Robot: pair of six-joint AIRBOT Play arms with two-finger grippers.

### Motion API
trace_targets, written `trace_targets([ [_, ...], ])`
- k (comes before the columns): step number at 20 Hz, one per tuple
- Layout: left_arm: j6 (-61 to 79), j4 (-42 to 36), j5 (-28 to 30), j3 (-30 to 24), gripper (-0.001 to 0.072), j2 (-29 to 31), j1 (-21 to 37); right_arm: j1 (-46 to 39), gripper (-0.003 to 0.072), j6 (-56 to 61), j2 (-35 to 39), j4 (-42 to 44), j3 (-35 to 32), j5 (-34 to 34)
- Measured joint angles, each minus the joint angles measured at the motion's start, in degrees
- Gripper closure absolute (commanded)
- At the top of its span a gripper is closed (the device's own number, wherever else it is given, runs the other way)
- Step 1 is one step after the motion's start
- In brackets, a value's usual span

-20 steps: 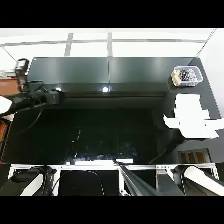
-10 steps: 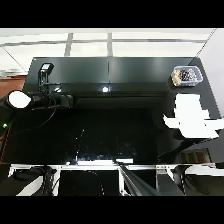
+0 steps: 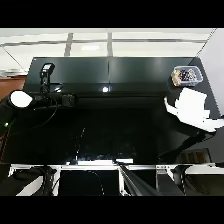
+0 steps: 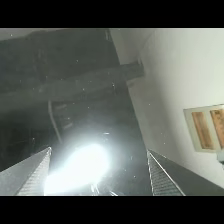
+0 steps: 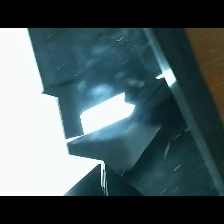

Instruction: Fold the box and place the chain.

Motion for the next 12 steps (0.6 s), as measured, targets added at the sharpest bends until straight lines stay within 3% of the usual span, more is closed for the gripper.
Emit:
trace_targets([
  [3, 0.00, -0.13, 1.25, 0.00, 0.0001, 0.00, 0.00, 1.27, 0.0676, -1.05, 4.15, 4.00, -1.11, 2.49],
  [6, 0.00, -0.17, 1.99, 0.00, 0.0001, 0.00, 0.00, 4.00, 0.0675, -3.89, 10.62, 12.59, -6.38, 2.32],
  [12, 0.00, -0.87, 2.84, 0.00, 0.0001, 0.00, -0.11, 17.94, 0.0675, -14.16, 25.18, 33.88, -28.85, -6.95],
])
